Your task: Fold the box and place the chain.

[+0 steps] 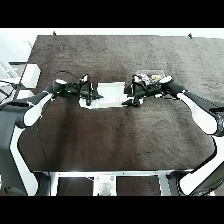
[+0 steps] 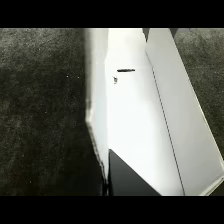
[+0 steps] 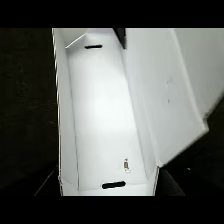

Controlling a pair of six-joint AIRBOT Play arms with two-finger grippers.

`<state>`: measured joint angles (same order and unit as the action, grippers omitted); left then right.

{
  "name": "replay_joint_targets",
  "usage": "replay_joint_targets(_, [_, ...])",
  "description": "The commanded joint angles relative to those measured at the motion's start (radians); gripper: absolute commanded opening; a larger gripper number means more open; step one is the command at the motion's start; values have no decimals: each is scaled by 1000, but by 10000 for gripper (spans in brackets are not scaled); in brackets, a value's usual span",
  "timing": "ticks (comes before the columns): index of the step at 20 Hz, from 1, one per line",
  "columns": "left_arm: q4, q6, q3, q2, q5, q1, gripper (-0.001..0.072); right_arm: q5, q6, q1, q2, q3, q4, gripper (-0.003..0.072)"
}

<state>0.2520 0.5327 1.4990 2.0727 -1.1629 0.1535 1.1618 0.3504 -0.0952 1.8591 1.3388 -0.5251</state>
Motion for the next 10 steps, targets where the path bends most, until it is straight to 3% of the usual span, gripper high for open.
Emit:
replay_joint_targets(1, [-2,-1,0,-1,3,0,25,25,-6,-10,25,12,-17,650])
replay_joint_targets(10, [-2,-1,0,-1,3,0,24,28,13,-26,78,79,-19,650])
